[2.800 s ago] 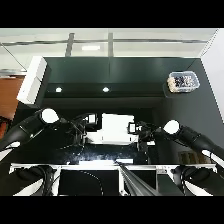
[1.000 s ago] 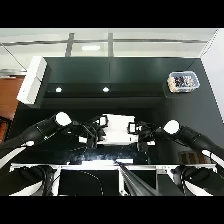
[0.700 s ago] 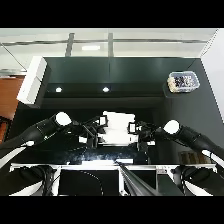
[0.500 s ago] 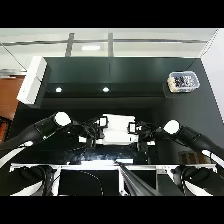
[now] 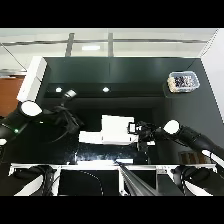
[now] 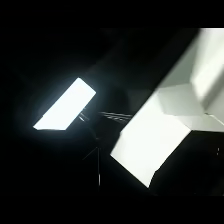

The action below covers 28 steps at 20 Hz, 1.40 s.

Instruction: Fold the box and place the chain.

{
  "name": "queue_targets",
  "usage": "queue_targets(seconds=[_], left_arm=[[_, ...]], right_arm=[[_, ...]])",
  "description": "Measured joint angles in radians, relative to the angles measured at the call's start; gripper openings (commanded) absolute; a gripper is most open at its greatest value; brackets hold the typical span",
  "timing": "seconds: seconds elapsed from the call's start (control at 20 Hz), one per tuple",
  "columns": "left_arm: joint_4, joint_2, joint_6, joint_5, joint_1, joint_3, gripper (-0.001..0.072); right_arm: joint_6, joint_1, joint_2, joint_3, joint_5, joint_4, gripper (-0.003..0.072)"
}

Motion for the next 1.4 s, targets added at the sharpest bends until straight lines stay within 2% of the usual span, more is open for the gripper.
queue_targets(seconds=[0.15,0.25,0.45,0.55,0.8,1.05,1.2,1.25,1.3,1.35,1.4], left_arm=[[0.014,-0.027,-0.267,-0.056,0.157,-0.006,0.0027],[0.007,-0.065,-0.392,-0.08,0.224,-0.019,0.0027],[-0.091,-0.166,-0.465,-0.15,0.284,-0.084,0.0026],[-0.147,-0.193,-0.461,-0.145,0.295,-0.135,0.0026],[-0.283,-0.204,-0.405,-0.093,0.246,-0.225,0.0025],[-0.37,-0.199,-0.362,-0.046,0.108,-0.242,0.0025],[-0.384,-0.161,-0.336,-0.039,0.074,-0.232,0.003],[-0.381,-0.14,-0.327,-0.036,0.068,-0.227,0.0138],[-0.381,-0.121,-0.316,-0.036,0.063,-0.223,0.0326],[-0.384,-0.1,-0.296,-0.04,0.056,-0.221,0.0464],[-0.389,-0.08,-0.266,-0.049,0.046,-0.219,0.0466]], right_arm=[[0.0,0.0,0.0,0.0,0.0,0.0,0.0245],[0.0,0.0,0.0,0.0,0.0,0.0,0.0246],[0.0,0.0,0.0,0.0,0.0,0.0,0.0246],[0.0,0.0,0.0,0.0,0.0,-0.001,0.0246],[0.0,0.0,0.0,0.0,0.0,0.0,0.0245],[0.0,0.0,0.0,0.0,0.0,0.0,0.0246],[0.0,0.0,0.0,0.0,0.0,0.0,0.0245],[0.0,0.0,0.0,0.0,0.0,0.0,0.0246],[0.0,0.0,0.0,0.0,0.0,0.0,0.0246],[0.0,0.0,0.0,0.0,0.0,0.0,0.0246],[0.0,0.0,0.0,0.0,0.0,0.0,0.0246]])
